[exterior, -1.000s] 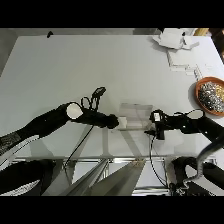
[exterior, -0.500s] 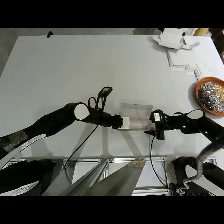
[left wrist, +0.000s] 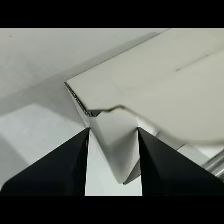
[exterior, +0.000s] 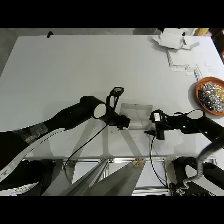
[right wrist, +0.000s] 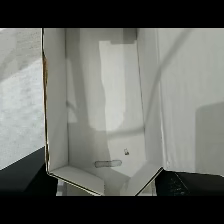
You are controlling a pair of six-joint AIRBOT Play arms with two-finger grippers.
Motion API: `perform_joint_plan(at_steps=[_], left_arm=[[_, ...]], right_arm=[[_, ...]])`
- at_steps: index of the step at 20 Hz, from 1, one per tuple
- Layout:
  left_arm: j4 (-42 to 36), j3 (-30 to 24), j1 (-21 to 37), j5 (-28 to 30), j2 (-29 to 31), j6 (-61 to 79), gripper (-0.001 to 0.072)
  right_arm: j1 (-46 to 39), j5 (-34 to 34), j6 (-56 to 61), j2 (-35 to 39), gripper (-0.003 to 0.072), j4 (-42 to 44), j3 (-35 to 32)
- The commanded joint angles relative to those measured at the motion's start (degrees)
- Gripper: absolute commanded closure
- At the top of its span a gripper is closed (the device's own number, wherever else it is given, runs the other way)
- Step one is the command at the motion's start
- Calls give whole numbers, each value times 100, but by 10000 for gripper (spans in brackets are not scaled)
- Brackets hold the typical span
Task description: Fold the box and place the chain.
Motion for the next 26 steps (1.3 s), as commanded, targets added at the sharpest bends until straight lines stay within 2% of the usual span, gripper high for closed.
perform_joint_plan(at_steps=[1, 3, 4, 7, 10, 11, 13, 17, 19, 20, 23, 24, 26], left_arm=[[979, 553, -116, -793, -378, -901, 400], [1419, 879, -177, -1377, -684, -1427, 403], [1569, 999, -205, -1512, -796, -1659, 435], [1655, 1290, -304, -1569, -1038, -2319, 440], [1665, 1355, -363, -1574, -1150, -2800, 440], [1659, 1355, -367, -1576, -1180, -2798, 458], [1665, 1355, -404, -1558, -1215, -2802, 596], [1609, 1368, -437, -1528, -1320, -2920, 616], [1606, 1368, -448, -1528, -1357, -2918, 699], [1611, 1368, -459, -1528, -1360, -2920, 706], [1615, 1368, -457, -1521, -1357, -3023, 703], [1611, 1368, -452, -1521, -1355, -3021, 645], [1596, 1368, -439, -1523, -1296, -2990, 457]], right_arm=[[2, 2, 0, -2, 127, 0, -2], [2, 2, 0, -2, 127, 0, -2], [2, 2, 0, -2, 127, 0, -2], [2, 2, 0, -2, 127, 0, -2], [2, 2, 0, -2, 127, 0, -2], [2, 2, 0, -2, 127, 0, -2], [2, 2, 0, -2, 127, 0, -2], [2, 2, 0, -2, 127, -2, -2], [2, 2, 0, -2, 127, 0, -2], [2, 0, 0, -2, 127, 0, -2], [2, 2, 0, -2, 127, 0, -2], [2, 2, 0, -2, 127, 0, -2], [2, 2, 0, -2, 127, -2, -2]])
